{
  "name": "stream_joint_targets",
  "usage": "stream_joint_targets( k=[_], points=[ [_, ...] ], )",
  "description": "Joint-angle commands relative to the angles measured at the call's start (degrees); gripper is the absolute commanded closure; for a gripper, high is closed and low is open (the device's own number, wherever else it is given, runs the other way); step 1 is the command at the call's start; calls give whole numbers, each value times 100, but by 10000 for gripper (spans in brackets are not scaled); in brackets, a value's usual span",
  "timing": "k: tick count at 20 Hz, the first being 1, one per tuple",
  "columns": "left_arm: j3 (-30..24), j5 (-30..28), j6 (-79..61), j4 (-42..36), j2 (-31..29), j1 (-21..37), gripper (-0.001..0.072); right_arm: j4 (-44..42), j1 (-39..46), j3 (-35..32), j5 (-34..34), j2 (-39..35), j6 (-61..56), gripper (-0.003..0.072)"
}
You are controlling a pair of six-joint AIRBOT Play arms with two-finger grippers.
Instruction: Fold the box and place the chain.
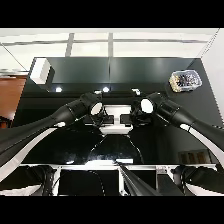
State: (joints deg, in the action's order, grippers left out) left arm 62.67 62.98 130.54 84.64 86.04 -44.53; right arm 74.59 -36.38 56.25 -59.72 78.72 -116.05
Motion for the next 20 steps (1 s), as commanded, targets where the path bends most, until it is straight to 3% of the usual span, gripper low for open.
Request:
stream_joint_targets(
  k=[1, 6, 8, 9, 15, 17, 20],
  points=[
    [4, 7, -4, -4, -4, 0, 681, 92, -17, 87, -68, 92, -140, 349],
    [4, 9, -4, -2, -4, 0, 681, 59, -17, 87, -66, 280, -138, 349],
    [4, 11, -4, -2, -4, 0, 681, 61, -17, 87, -9, 310, -118, 426],
    [4, 9, -4, -2, -4, 0, 680, 52, -17, 90, 2, 310, -114, 428],
    [4, 11, -4, -2, -4, 0, 681, 42, -17, 212, -280, 308, 83, 423],
    [4, 15, -4, -2, -4, 0, 680, 50, -15, 404, -457, 308, 175, 362],
    [4, 28, -4, -4, -4, 0, 681, 46, -15, 643, -608, 297, 229, 362]
  ],
)
